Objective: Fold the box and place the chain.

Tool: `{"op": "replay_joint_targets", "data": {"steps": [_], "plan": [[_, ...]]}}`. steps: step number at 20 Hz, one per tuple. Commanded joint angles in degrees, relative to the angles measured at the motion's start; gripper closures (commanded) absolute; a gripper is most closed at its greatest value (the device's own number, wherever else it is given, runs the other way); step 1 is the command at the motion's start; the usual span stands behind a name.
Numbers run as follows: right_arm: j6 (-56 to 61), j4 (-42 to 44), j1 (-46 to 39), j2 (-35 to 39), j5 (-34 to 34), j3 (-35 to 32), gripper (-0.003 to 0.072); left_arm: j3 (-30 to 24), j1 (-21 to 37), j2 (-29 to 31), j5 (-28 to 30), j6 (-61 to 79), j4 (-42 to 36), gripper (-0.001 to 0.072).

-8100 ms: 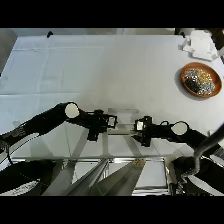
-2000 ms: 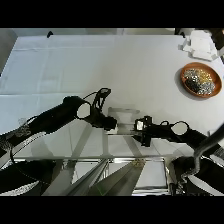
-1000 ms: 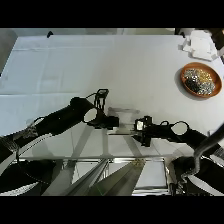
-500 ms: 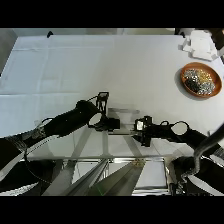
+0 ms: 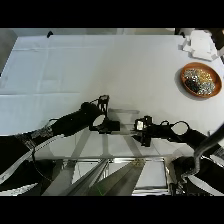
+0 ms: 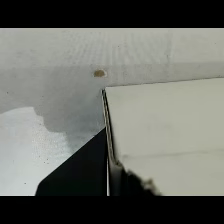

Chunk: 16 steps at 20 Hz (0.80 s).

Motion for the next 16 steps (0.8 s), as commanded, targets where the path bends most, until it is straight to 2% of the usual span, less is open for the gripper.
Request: {"op": "replay_joint_targets", "data": {"steps": [1, 5, 7, 8, 11, 13, 14, 16], "plan": [[0.0, 0.0, 0.0, 0.0, -0.1, 0.0, 0.0279, 0.0, -0.5, -0.3, 1.1, 0.2, -0.6, 0.0704], [0.0, 0.0, 0.0, 0.0, -0.1, 0.0, 0.0279, -0.1, -0.9, -0.3, 1.6, 0.0, -0.6, 0.0685], [0.0, 0.0, 0.0, 0.0, -0.1, 0.0, 0.0279, 0.0, -1.0, -0.3, 1.8, 0.0, -0.6, 0.0489], [0.0, 0.0, 0.0, 0.0, -0.1, 0.0, 0.0279, -0.1, -1.0, -0.3, 1.8, -0.3, -0.6, 0.0481], [0.0, 0.0, 0.0, 0.0, -0.1, 0.0, 0.0279, 0.0, -1.0, -0.3, 2.0, -0.3, -0.6, 0.0484], [0.0, 0.0, 0.0, 0.0, -0.1, 0.0, 0.0279, -0.1, -0.9, -0.3, 2.1, -1.2, -0.6, 0.0565], [0.0, 0.0, 0.0, 0.0, -0.1, 0.0, 0.0279, -0.1, -1.0, -0.3, 2.4, -1.2, -0.6, 0.0643], [0.0, 0.0, 0.0, 0.0, -0.1, 0.0, 0.0279, -0.1, -1.0, -0.6, 2.9, -3.0, -0.5, 0.0654]]}}
